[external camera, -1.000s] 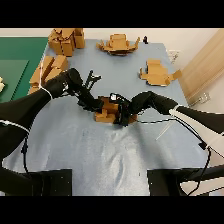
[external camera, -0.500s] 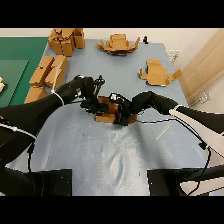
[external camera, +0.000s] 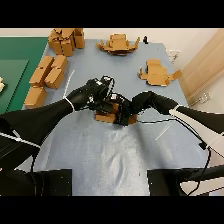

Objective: Fold the box.

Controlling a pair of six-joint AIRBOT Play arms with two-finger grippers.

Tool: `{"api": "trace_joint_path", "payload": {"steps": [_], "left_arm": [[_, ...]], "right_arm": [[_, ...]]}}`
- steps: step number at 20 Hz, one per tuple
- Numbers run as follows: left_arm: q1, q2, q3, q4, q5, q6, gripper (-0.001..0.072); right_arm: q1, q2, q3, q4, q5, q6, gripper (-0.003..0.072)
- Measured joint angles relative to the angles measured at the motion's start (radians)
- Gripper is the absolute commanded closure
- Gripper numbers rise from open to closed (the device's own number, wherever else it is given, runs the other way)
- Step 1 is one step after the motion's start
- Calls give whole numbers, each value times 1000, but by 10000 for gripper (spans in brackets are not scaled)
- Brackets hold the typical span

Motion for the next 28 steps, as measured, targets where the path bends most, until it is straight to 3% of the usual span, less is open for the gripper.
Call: {"api": "trace_joint_path", "payload": {"steps": [4, 6, 20, 21, 22, 28], "left_arm": [[-9, 0, 3, -1, -37, -21, 362], [-10, 0, 3, -10, -47, -29, 362], [-7, -40, 4, -21, -52, -63, 364], [-6, -41, 5, -24, -52, -63, 411], [-6, -42, 5, -28, -53, -63, 679], [-6, -43, 5, -57, -49, -60, 692]], "right_arm": [[0, 0, 0, 0, 0, -1, 351], [0, 0, 0, 0, -1, 3, 412], [0, 0, 2, 3, -24, 11, 412], [0, 0, 2, 3, -25, 11, 412], [0, 0, 2, 3, -25, 11, 412], [0, 0, 2, -2, -32, 11, 412]]}}
